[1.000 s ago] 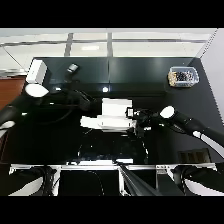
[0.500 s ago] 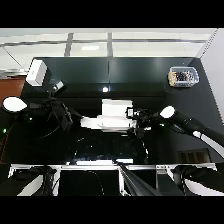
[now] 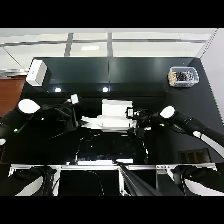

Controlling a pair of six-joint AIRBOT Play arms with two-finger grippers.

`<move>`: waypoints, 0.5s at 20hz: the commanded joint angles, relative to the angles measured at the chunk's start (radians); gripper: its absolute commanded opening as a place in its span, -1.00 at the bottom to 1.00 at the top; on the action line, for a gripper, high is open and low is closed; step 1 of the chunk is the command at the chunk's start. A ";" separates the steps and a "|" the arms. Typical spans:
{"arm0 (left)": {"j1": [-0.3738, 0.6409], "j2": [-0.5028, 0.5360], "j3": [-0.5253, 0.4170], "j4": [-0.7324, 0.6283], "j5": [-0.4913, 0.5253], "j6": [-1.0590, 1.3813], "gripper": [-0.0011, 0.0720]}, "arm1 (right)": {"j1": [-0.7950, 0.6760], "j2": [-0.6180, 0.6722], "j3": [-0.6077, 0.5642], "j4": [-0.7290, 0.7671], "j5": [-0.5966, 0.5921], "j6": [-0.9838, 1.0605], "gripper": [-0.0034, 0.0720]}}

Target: Fold the box and place the chain.

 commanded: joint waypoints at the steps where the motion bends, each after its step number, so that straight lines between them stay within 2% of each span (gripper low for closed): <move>1: -0.080 -0.106 0.032 0.000 0.047 0.075 0.93 | 0.000 0.000 0.000 0.000 0.000 0.000 -0.57; 3: -0.096 -0.173 0.055 -0.064 0.049 0.086 0.93 | 0.000 0.000 0.000 0.000 0.000 0.000 -0.58; 5: -0.120 -0.222 0.081 -0.048 0.038 0.151 0.93 | 0.000 0.000 0.000 0.000 0.000 0.000 -0.57; 10: -0.134 -0.243 0.095 -0.037 0.024 0.156 0.90 | 0.000 0.000 0.000 0.000 0.000 0.000 -0.57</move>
